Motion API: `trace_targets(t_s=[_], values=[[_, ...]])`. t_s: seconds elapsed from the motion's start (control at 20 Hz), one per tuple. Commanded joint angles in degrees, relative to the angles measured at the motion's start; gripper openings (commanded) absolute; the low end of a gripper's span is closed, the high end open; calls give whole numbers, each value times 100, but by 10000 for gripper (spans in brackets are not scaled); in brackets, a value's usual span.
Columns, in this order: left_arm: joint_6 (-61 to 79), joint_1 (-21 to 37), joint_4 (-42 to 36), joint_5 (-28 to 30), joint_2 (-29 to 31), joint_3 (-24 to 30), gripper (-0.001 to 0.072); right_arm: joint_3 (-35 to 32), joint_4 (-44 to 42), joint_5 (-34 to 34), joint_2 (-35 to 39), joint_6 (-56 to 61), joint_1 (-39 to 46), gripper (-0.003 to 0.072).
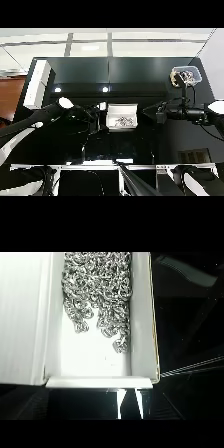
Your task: Fold the box and place the chain.
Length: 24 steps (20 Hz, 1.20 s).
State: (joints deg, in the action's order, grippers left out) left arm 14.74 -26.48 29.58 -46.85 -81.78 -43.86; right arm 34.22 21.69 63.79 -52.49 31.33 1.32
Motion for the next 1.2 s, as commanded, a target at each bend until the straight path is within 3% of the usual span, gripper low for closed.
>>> trace_targets(t_s=[0.0, 0.05, 0.15, 0.25, 0.35, 0.6, 0.75, 0.85, 1.0, 1.15], values=[[-197, -122, 142, 83, -107, -138, 709, -2, -2, -9, -4, -2, -4, 263], [-223, -146, 173, 109, -114, -142, 668, -4, -2, -42, -4, -2, -4, 263], [-245, -175, 225, 125, -114, -142, 432, -4, -7, -210, -4, -2, -4, 264], [-256, -219, 297, 144, -114, -142, 401, -2, -48, -588, -4, 236, -4, 278], [-258, -245, 323, 149, -114, -142, 400, 0, -48, -1287, -17, 1189, -87, 720], [-299, -258, 348, 188, -114, -142, 401, 605, -44, -2570, -817, 1285, -815, 720], [-299, -258, 363, 188, -114, -142, 401, 898, 26, -2671, -1449, 1246, -1172, 720], [-302, -258, 361, 188, -114, -142, 401, 898, 688, -2474, -1558, 1071, -1388, 720], [-299, -258, 363, 186, -114, -142, 401, 949, 1810, -1521, -1453, -1152, -1497, 720], [-299, -258, 363, 186, -114, -142, 401, 1121, 1888, -1045, -1222, -1768, -1502, 720]])
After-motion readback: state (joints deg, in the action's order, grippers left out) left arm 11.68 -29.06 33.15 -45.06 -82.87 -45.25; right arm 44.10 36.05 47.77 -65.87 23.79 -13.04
